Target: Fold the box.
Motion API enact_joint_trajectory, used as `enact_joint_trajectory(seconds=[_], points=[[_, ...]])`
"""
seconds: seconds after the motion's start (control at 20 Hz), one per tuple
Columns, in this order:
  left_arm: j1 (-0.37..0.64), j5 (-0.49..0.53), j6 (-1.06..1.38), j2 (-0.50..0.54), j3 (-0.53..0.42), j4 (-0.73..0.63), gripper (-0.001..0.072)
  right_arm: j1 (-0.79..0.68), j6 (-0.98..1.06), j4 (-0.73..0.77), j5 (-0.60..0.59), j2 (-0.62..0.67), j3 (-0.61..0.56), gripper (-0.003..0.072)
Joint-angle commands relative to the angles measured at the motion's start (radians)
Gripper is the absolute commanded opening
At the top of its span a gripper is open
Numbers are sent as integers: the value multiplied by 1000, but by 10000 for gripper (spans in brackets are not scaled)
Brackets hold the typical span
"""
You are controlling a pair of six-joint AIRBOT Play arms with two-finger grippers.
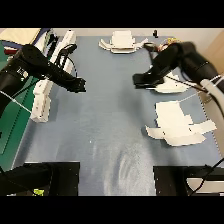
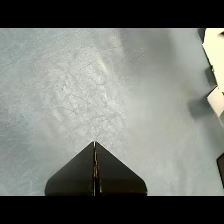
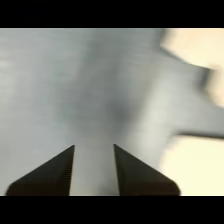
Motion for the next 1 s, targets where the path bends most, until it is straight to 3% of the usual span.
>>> enact_joint_trajectory(seconds=[0.0,0.15,0.2,0.25,0.3,0.6,0.75,0.95], points=[[1,6,-1,-2,0,-29,17,-186,40,-432,-386,23,65,452],[1,10,-11,-10,0,-83,19,-415,-11,-443,-420,23,4,452],[1,7,-11,-10,0,-101,189,-479,-27,-442,-408,23,-25,452],[1,4,-14,-10,0,-123,546,-540,-55,-438,-394,23,-54,452],[1,3,-24,-10,0,-144,597,-603,-96,-418,-380,20,-80,452],[1,-40,-88,-10,0,-245,598,-908,-283,-214,-310,-35,-130,451],[1,-90,-98,-10,0,-288,598,-1013,-381,9,-307,-95,-130,452],[1,-152,-97,-10,0,-389,598,-1040,-447,31,-317,-166,-130,452]])
